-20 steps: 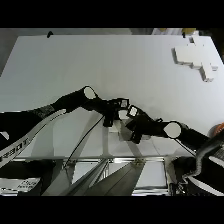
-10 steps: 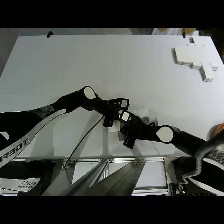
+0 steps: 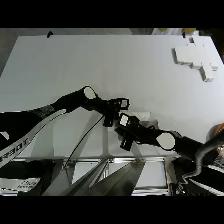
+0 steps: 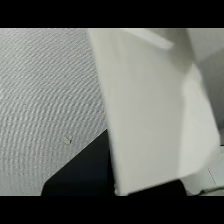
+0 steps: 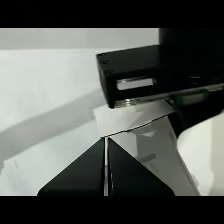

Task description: Fold the box and place the chain.

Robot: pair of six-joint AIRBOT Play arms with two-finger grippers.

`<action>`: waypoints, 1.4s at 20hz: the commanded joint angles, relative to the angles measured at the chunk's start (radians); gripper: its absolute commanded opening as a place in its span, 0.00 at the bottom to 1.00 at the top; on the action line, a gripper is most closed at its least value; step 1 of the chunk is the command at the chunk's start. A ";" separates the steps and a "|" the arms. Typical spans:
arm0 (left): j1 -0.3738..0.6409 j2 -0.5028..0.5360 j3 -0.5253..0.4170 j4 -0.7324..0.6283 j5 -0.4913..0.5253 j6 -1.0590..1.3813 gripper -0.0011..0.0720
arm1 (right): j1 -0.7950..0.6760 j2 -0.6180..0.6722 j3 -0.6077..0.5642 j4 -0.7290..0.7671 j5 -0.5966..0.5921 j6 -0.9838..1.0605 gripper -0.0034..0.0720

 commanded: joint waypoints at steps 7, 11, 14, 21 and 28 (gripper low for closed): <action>0.000 0.000 0.001 0.000 -0.001 -0.001 0.03 | 0.063 0.074 0.000 -0.075 0.072 0.001 0.28; 0.000 0.000 0.001 0.000 -0.001 -0.001 0.03 | -0.051 0.247 -0.001 -0.365 0.375 0.145 0.28; 0.000 0.000 0.001 0.000 -0.001 -0.001 0.03 | -0.176 0.347 -0.024 -0.584 0.613 0.262 0.28; 0.000 0.000 0.001 0.000 -0.001 -0.001 0.03 | -0.357 0.418 -0.158 -0.666 0.656 0.084 0.15; 0.000 0.000 0.001 0.000 -0.001 -0.001 0.03 | -0.357 0.429 -0.185 -0.686 0.538 0.014 0.75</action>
